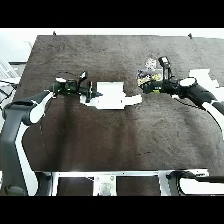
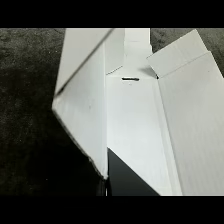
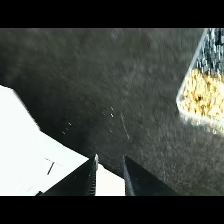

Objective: Fold the box and place the chain.

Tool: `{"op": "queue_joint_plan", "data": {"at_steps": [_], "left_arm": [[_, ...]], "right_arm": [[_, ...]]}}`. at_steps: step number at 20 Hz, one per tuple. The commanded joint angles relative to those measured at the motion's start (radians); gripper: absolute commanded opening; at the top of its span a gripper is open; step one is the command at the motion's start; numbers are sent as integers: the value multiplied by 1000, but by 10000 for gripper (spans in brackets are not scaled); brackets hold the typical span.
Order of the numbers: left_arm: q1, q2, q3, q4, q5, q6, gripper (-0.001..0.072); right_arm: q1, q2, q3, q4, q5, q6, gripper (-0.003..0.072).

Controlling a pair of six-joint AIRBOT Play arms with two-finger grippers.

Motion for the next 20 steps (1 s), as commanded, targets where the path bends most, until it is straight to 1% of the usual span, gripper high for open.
{"op": "queue_joint_plan", "data": {"at_steps": [1,4,5,6,7,9,11,12,13,17,20], "left_arm": [[0,0,0,-3,1,0,20],[0,0,0,-3,2,1,20],[0,0,0,-3,2,1,20],[0,0,0,-10,5,1,20],[0,0,0,-10,8,1,20],[0,0,0,-10,9,1,20],[0,0,0,-10,13,1,20],[0,0,0,-10,14,1,20],[0,0,0,-10,14,1,20],[0,0,0,-10,15,1,20],[0,0,0,-10,15,1,20]], "right_arm": [[36,80,-47,-1,-14,-45,304],[107,164,-114,-1,-48,-156,305],[135,187,-129,-1,-59,-202,329],[160,194,-137,-1,-61,-240,479],[181,192,-145,-1,-60,-272,548],[206,176,-177,-2,-60,-366,550],[218,160,-212,-4,-48,-504,650],[222,158,-230,-4,-48,-551,661],[226,156,-244,-4,-48,-583,695],[226,151,-291,-3,-49,-686,695],[226,116,-292,-1,-50,-727,695]]}}
